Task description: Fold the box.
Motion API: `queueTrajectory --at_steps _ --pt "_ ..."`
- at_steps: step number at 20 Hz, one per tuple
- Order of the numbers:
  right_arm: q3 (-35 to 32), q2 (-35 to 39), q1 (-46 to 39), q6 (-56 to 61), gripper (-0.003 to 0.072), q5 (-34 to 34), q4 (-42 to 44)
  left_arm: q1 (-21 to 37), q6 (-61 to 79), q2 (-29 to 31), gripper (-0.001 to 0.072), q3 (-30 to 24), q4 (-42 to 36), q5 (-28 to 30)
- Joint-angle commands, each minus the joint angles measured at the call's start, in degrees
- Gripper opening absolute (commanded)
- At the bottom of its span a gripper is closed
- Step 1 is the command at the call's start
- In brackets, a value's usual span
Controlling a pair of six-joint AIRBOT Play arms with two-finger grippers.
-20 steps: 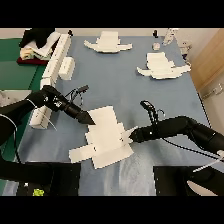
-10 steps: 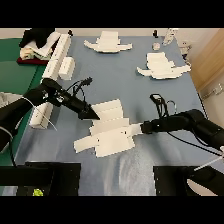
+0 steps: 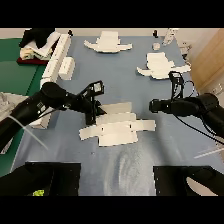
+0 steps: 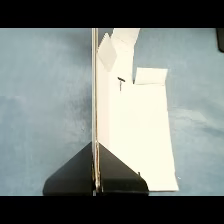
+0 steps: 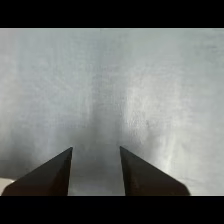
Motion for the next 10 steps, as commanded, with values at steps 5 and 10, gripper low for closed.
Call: queueTrajectory --at_steps 5,10 --pt "0.72 -1.73 -0.57 3.41 0.0464 2.27 -1.11 -13.03 13.42 9.51 0.0007 -15.02 -7.67 25.42" --pt "0.72 -1.86 -0.57 3.43 0.0464 2.27 -1.11 -21.55 14.38 9.11 0.0008 -20.09 -7.82 38.66"
